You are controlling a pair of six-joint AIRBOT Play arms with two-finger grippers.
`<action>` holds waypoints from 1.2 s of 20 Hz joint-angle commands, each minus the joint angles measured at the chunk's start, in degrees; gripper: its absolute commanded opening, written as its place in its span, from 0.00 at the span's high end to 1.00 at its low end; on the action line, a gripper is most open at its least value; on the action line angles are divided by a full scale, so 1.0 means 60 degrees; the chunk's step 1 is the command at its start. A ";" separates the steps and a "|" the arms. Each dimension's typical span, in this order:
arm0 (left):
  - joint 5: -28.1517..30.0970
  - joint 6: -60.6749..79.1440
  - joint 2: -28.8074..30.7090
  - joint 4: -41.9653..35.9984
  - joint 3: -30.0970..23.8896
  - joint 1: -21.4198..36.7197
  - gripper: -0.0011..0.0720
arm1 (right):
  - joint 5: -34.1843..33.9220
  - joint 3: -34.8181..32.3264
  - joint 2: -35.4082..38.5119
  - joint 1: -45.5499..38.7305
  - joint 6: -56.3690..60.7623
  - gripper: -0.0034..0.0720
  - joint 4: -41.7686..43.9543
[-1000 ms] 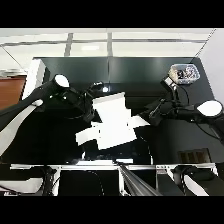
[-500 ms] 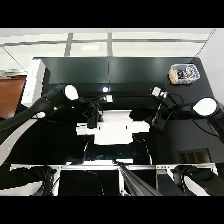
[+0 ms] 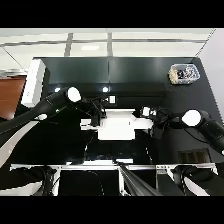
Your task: Fold the box and place the chain.
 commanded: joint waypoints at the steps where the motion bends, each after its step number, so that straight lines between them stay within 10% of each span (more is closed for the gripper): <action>1: -0.0543 0.0517 -0.0193 -0.1038 -0.0076 0.0353 0.95 | -0.1202 -0.0415 -0.0033 0.0382 -0.0452 0.12 0.0557; 24: 0.0229 0.0794 -0.0546 -0.0652 -0.0073 0.0350 0.95 | -0.1118 -0.0415 -0.0951 0.0962 -0.0871 0.12 0.0681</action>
